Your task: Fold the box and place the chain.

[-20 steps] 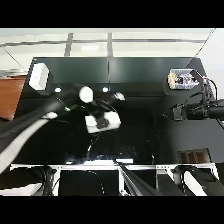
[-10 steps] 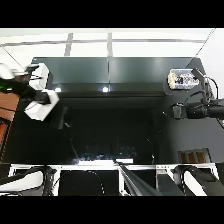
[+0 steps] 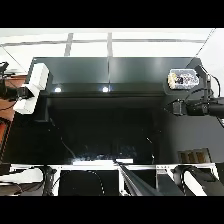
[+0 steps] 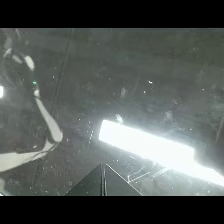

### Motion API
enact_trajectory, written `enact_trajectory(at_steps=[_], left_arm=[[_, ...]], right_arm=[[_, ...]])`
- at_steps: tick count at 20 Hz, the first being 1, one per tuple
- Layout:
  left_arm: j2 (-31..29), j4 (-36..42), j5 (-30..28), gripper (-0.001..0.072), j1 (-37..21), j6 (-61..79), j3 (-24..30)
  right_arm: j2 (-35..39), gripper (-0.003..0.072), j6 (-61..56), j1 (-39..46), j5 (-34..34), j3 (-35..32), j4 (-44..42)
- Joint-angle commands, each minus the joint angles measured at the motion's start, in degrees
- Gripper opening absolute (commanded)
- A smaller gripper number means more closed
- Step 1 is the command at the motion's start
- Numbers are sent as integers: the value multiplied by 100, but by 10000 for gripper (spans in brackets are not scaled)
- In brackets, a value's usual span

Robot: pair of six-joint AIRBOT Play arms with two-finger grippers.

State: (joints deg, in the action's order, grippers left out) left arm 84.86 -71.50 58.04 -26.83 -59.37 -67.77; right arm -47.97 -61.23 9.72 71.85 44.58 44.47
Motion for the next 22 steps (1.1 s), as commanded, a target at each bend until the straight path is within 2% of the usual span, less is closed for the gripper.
enact_trajectory(at_steps=[1, 2, 3, 4, 6, 8, 10, 12, 13, 14, 15, 16, 18, 19, 21, 22], left_arm=[[455, 111, -470, 295, 136, 197, -229], [568, 111, -612, 372, 186, 195, -289], [647, 184, -739, 630, 245, 195, -326], [688, 219, -859, 712, 315, 197, -348], [675, 9, -942, 713, 426, 188, -518], [579, -179, -601, 713, 463, -153, -962], [452, -146, -20, 713, 466, -588, -1515], [343, -129, 903, 712, 520, -1370, -2092], [267, -127, 1392, 677, 575, -1976, -2280], [144, -85, 1720, 467, 645, -2323, -2304], [-44, 98, 1919, 146, 763, -2249, -2190], [-299, 393, 1886, 23, 918, -1943, -1954], [-994, 894, 1486, 23, 1379, -1486, -1113], [-1482, 951, 981, 23, 1687, -1263, -455], [-2516, 938, -466, 23, 2330, -909, 1113], [-2997, 927, -1178, 23, 2640, -566, 1908]], right_arm=[[4, 13, -79, 4, -61, -2, 2], [4, 13, -118, 4, -83, -2, 2], [4, 13, -177, 4, -116, -2, 4], [4, 12, -227, 4, -155, -2, 9], [4, 13, -245, 4, -160, 0, 7], [4, 13, -243, 4, -94, 0, 9], [4, 13, -238, 4, -111, 0, 13], [4, 13, -216, 4, -221, 0, 76], [4, 13, -214, 4, -271, -2, 127], [4, 13, -214, -4, -326, -13, 190], [7, 12, -122, -55, -444, -81, 157], [9, 11, 212, -212, -717, -214, 22], [9, 11, 487, -765, -1937, -601, -22], [9, 11, 487, -999, -2592, -763, 98], [7, 12, 485, -1279, -3858, -1005, 573], [4, 12, 485, -1285, -4264, -1071, 772]])
